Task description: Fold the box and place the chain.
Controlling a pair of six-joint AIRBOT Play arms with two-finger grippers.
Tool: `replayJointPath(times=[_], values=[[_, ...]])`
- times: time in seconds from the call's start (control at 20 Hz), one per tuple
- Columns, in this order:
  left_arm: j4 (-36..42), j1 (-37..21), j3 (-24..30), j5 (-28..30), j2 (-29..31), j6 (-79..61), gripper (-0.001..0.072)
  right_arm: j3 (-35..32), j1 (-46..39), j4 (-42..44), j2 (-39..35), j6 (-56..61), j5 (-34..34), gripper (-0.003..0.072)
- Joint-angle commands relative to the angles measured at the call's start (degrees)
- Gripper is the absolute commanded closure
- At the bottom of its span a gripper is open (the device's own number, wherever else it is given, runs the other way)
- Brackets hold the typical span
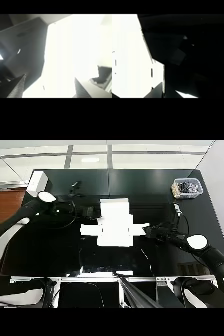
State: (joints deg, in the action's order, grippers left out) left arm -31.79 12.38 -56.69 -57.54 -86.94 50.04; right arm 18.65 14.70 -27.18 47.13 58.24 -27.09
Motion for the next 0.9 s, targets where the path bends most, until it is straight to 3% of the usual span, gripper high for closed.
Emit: replayJointPath(times=[0.0, 0.15, 0.2, 0.25, 0.35, 0.5, 0.6, 0.65, 0.7, 0.75, 0.85], values=[[2.5, 0.9, -7.5, -5.1, -8.7, -4.0, 0.0005, -0.3, 1.1, 0.7, -0.1, 0.1, 0.6, 0.0667], [4.8, 1.2, -14.3, -18.6, -14.5, -14.9, 0.0026, -0.3, 1.1, 0.6, -0.1, 0.0, -0.9, 0.0667], [3.6, 1.2, -16.1, -23.0, -16.1, -17.6, 0.0061, -0.3, 1.1, 0.6, -0.1, 0.0, -1.3, 0.0668], [0.5, 1.2, -18.0, -25.9, -17.6, -18.4, 0.0153, -0.3, 1.1, 0.6, -0.1, 0.0, -1.5, 0.0667], [-3.1, 1.2, -20.2, -29.1, -19.2, -18.9, 0.0325, -0.3, 1.1, 0.5, -0.1, 0.0, -1.6, 0.0668], [-5.4, 2.6, -20.3, -29.8, -19.4, -21.3, 0.0367, -0.3, 1.1, 0.0, -0.1, -0.2, -1.6, 0.0667], [-5.8, 3.8, -20.3, -28.7, -19.4, -22.8, 0.0544, -0.3, 1.1, 0.0, -0.1, -0.2, -1.6, 0.0666], [-5.7, 3.9, -20.4, -28.8, -19.4, -22.9, 0.0607, -0.3, 1.1, -0.7, -0.1, -0.2, -1.8, 0.0582], [-5.7, 3.9, -20.4, -29.4, -19.4, -23.0, 0.0685, 0.4, 0.8, -2.9, -0.1, -0.2, -2.9, 0.0205], [-5.7, 3.6, -20.3, -30.2, -19.3, -23.0, 0.0684, 2.3, 0.0, -6.6, -0.1, -0.3, -5.8, -0.0022], [-5.9, 2.9, -20.3, -31.4, -18.4, -21.6, 0.0687, 9.7, -3.1, -18.0, -0.1, -0.6, -16.0, -0.0019]])
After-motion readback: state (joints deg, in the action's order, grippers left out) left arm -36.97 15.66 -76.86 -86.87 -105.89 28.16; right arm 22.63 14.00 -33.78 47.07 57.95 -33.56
